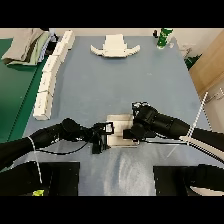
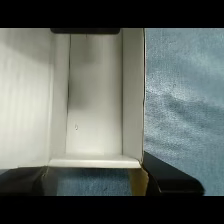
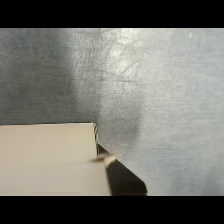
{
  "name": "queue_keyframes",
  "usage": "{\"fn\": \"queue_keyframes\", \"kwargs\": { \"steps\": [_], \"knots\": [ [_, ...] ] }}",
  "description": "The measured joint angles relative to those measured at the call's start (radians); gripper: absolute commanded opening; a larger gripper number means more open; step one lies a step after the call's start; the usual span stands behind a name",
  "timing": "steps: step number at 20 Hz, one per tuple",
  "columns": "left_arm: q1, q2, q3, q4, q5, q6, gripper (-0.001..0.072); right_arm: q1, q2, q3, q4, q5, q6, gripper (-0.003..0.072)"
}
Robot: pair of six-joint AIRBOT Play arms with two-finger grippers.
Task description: Fold the box.
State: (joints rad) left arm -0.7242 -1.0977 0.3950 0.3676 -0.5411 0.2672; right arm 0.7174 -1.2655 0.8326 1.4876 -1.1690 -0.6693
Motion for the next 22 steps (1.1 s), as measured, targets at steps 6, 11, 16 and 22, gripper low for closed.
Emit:
{"fn": "queue_keyframes", "kwargs": {
  "steps": [6, 11, 16, 22],
  "knots": [
    [0.0, 0.0, 0.0, -0.003, -0.002, 0.002, 0.0425, 0.001, -0.003, 0.002, -0.011, -0.026, 0.011, 0.0351],
    [0.0, 0.0, 0.0, -0.001, -0.001, 0.002, 0.0425, 0.0, 0.024, 0.004, 0.012, -0.037, 0.005, 0.0366],
    [0.0, 0.0, 0.0, -0.001, -0.001, 0.002, 0.0425, 0.0, 0.108, 0.005, 0.019, -0.041, -0.004, 0.0366],
    [0.0, 0.0, 0.0, -0.001, -0.001, 0.001, 0.0425, -0.006, 0.286, 0.005, 0.015, -0.058, -0.029, 0.0005]
  ]
}}
